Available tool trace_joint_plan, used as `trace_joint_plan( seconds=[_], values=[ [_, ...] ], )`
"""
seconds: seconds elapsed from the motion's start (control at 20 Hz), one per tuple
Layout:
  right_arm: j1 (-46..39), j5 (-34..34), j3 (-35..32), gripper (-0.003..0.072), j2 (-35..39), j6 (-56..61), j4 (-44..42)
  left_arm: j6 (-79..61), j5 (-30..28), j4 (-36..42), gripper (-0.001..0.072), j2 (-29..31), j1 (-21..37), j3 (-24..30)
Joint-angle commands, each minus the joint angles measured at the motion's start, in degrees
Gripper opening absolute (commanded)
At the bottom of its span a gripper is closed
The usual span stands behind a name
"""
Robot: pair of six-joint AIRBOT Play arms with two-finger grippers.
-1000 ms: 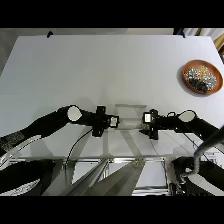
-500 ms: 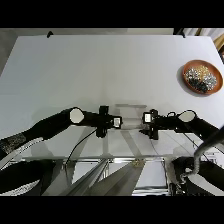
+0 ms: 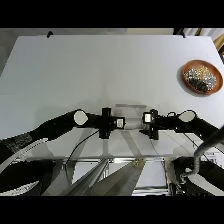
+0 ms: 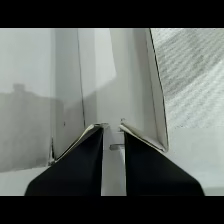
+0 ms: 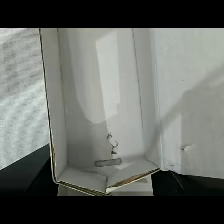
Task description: Fold the box and place the chain.
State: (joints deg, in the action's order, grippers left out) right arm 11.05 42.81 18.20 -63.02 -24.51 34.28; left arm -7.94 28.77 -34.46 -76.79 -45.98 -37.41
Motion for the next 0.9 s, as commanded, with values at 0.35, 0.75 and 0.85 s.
trace_joint_plan(
  seconds=[0.35, 0.75, 0.85],
  values=[
    [0.0, 0.0, 0.0, 0.0297, 0.0, 0.0, 0.0, -4.1, -0.8, 3.7, 0.0376, -0.6, -1.2, -0.1],
    [0.0, 0.0, 0.0, 0.0297, 0.0, 0.0, 0.0, -4.0, -2.0, 4.0, 0.0150, -0.5, -1.2, -0.1],
    [0.0, 0.0, 0.0, 0.0297, 0.0, 0.0, 0.0, -2.5, -1.8, 4.0, 0.0027, 0.2, -1.2, -0.1]
  ],
)
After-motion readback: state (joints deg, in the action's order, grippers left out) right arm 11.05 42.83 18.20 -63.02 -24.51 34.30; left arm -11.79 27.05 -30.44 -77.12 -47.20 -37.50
